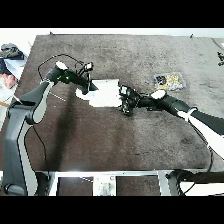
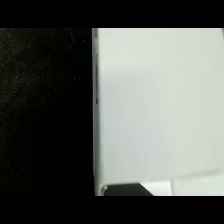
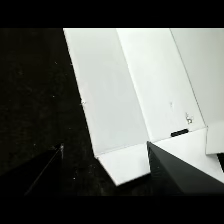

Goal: Fold the box and place the chain.

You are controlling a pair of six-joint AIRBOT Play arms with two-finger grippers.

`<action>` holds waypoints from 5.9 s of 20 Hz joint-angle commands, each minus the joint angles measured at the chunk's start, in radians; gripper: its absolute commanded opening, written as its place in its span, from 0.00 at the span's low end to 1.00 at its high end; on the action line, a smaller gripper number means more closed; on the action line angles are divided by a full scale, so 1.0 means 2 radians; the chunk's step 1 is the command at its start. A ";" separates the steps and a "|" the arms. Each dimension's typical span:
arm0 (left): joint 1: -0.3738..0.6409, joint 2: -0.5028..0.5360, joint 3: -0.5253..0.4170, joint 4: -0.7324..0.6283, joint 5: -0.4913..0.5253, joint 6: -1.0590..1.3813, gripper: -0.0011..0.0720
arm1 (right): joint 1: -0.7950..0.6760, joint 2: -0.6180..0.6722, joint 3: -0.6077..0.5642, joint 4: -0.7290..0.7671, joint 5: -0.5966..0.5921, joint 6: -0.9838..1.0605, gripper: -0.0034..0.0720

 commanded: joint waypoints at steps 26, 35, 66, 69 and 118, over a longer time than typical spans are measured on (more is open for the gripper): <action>0.000 0.000 0.000 -0.003 0.000 -0.001 0.03 | -0.031 -0.078 0.140 -0.022 0.000 -0.010 0.77; 0.000 0.000 0.000 -0.003 0.000 -0.001 0.03 | -0.057 -0.134 0.223 -0.024 0.099 0.016 0.81; 0.000 0.000 0.000 -0.003 0.000 -0.001 0.03 | -0.061 -0.276 0.385 -0.079 0.254 0.045 0.81; 0.000 0.000 0.000 -0.003 0.000 -0.001 0.03 | -0.061 -0.276 0.385 -0.078 0.254 0.044 0.81; 0.000 0.000 0.000 -0.006 0.000 -0.001 0.03 | -0.060 -0.301 0.412 -0.093 0.280 0.046 0.41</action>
